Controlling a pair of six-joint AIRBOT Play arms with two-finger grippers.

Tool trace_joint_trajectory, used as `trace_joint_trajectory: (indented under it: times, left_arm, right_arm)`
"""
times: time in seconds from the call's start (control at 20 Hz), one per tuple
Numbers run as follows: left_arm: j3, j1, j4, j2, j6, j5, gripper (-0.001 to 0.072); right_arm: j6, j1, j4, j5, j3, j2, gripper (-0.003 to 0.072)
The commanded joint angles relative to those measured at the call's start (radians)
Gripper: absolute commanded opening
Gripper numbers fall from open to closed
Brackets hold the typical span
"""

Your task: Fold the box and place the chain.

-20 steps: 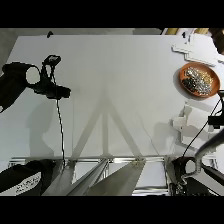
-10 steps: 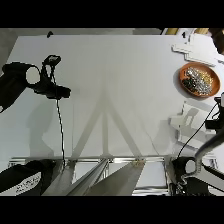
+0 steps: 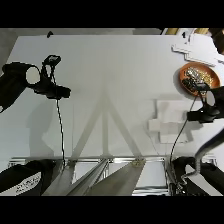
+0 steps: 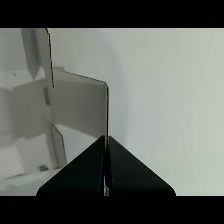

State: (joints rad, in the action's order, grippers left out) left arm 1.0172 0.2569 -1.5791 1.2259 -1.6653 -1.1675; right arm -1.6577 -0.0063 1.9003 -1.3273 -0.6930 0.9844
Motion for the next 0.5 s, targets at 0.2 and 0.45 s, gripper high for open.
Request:
trace_joint_trajectory:
  times: [0.2,0.45]
  left_arm:
    - [0.000,0.000,0.000,-0.001,0.000,0.000,0.0009]
    - [0.000,0.000,0.000,0.000,0.001,0.029,0.0009]
  right_arm:
    - [-0.074,0.342,-0.382,0.417,0.154,-0.197,0.0018]
    - [-0.074,0.464,-0.394,0.479,0.195,-0.196,0.0019]
